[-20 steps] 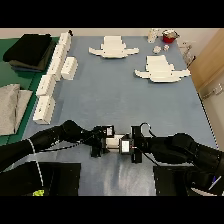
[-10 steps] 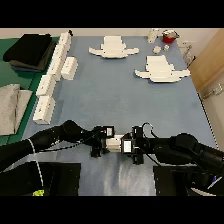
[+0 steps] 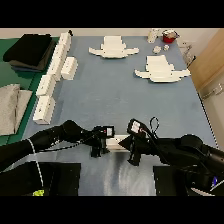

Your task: Fold the box.

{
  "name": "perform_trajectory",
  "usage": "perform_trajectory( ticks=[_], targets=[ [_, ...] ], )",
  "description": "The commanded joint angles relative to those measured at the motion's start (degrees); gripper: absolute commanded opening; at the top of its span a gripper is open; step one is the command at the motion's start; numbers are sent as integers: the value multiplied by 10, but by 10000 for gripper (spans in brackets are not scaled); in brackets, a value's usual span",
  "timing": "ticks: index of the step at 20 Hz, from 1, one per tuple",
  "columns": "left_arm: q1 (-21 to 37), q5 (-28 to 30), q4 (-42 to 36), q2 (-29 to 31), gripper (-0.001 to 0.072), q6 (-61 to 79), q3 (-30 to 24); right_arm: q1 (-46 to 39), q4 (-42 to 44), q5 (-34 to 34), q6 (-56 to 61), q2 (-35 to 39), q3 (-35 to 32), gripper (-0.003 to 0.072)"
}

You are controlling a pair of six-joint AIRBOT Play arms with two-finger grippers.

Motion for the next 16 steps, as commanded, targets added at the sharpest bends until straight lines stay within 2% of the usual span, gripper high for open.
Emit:
perform_trajectory(
  ticks=[1, 3, 9, 16],
  targets=[
    [0, 0, 0, 0, 458, 0, 0, 0, 20, 67, 164, -8, -9, 2],
    [0, 0, 0, 0, 458, 0, 0, 0, 20, 104, 199, -17, -17, 2],
    [0, 0, 0, 0, 458, 0, 0, 0, 23, 103, 204, -24, -68, 2],
    [0, 0, 0, 0, 458, 0, 0, 1, 28, 96, 203, -24, -77, 2]
  ],
)
